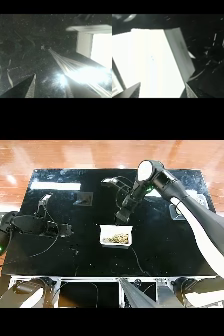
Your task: Fold the box and place the chain.
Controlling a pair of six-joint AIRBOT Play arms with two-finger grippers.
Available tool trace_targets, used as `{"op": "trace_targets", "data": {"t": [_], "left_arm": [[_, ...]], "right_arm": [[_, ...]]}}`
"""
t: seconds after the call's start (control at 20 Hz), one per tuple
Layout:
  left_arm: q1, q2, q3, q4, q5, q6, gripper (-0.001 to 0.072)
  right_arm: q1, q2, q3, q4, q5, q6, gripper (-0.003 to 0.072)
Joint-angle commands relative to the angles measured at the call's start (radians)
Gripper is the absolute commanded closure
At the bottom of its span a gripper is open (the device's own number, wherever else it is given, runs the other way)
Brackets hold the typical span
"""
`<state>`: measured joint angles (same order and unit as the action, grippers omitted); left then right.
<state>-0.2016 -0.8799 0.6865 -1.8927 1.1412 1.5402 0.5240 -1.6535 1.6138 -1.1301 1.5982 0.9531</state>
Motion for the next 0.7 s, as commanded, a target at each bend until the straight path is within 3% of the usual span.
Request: {"op": "trace_targets", "data": {"t": [0.0, 0.45, 0.65], "left_arm": [[0.000, 0.001, 0.000, -0.001, -0.008, 0.001, 0.0251], [0.000, 0.001, -0.002, -0.001, -0.009, 0.001, 0.0251], [0.000, 0.001, -0.002, -0.001, -0.009, 0.001, 0.0251]], "right_arm": [[0.022, 0.042, -0.056, -0.013, 0.011, -0.016, -0.0024], [0.151, 0.052, -0.084, -0.210, -0.042, 0.008, -0.0025], [0.179, 0.068, -0.088, -0.218, -0.050, 0.010, -0.0025]]}}
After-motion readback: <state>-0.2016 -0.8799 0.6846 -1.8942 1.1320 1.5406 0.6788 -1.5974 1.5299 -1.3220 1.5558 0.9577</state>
